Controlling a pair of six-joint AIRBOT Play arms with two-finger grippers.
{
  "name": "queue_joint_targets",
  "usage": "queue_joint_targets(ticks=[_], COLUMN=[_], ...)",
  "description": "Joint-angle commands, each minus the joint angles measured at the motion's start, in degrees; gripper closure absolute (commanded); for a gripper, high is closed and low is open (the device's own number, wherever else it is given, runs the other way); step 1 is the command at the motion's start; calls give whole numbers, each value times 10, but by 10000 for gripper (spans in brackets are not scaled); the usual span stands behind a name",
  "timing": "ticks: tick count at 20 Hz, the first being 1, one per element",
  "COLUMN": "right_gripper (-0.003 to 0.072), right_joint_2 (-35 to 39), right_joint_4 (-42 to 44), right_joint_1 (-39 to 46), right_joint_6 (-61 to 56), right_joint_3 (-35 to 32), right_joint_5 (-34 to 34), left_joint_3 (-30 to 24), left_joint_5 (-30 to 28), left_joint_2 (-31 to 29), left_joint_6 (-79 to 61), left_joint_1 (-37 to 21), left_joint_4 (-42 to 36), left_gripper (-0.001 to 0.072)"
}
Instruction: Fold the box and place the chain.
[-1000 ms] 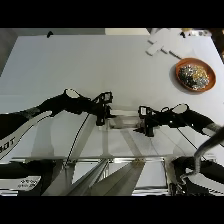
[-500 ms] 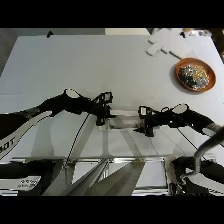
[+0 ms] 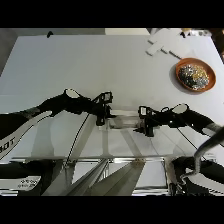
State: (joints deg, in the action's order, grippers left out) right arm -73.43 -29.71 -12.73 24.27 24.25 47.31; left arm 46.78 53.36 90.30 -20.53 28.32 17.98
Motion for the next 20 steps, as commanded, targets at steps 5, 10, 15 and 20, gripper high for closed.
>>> queue_joint_targets(ticks=[5,10,15,20], right_gripper=[449,449,449,449], right_joint_2=[0,0,0,0], right_joint_4=[0,0,0,0], right_joint_1=[0,-1,-1,-1], right_joint_6=[0,0,0,0], right_joint_3=[0,0,0,0], right_joint_5=[0,0,0,0], left_joint_3=[0,0,0,0], left_joint_5=[-6,-22,-20,12], left_joint_2=[-31,-104,-183,-265], left_joint_6=[0,102,328,375], left_joint_1=[-2,-2,-2,23], left_joint_4=[14,174,386,410], left_gripper=[83,62,86,622])
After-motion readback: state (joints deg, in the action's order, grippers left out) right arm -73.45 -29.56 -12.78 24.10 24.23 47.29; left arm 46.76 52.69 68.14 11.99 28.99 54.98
